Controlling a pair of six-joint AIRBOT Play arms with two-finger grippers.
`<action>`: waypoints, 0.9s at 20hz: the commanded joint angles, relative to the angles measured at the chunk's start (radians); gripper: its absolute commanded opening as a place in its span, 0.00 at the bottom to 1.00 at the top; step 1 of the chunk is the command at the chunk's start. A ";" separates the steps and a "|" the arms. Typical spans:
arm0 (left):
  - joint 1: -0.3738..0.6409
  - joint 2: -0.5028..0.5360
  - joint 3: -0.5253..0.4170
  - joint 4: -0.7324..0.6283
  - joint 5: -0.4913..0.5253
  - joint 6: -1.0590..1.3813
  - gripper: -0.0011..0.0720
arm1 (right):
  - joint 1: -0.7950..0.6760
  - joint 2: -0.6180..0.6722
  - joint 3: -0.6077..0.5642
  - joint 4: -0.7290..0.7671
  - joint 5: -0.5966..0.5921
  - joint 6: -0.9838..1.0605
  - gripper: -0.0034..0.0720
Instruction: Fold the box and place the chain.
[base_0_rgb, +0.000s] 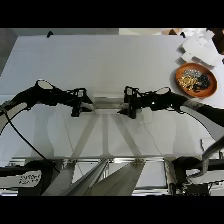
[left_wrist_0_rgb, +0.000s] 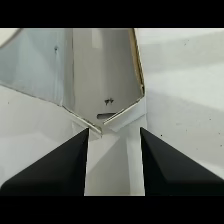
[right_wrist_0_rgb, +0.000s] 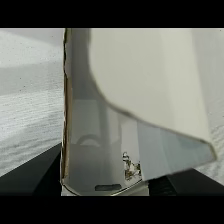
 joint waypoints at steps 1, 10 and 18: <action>0.000 0.000 0.000 -0.052 -0.008 0.054 0.45 | 0.000 0.000 0.000 0.000 0.000 0.000 0.63; 0.000 0.000 0.000 -0.077 0.020 0.090 0.22 | 0.000 0.000 0.000 0.000 0.000 0.000 0.63; 0.000 0.000 0.000 -0.090 0.027 0.090 0.19 | 0.000 0.000 0.000 0.000 0.000 0.000 0.63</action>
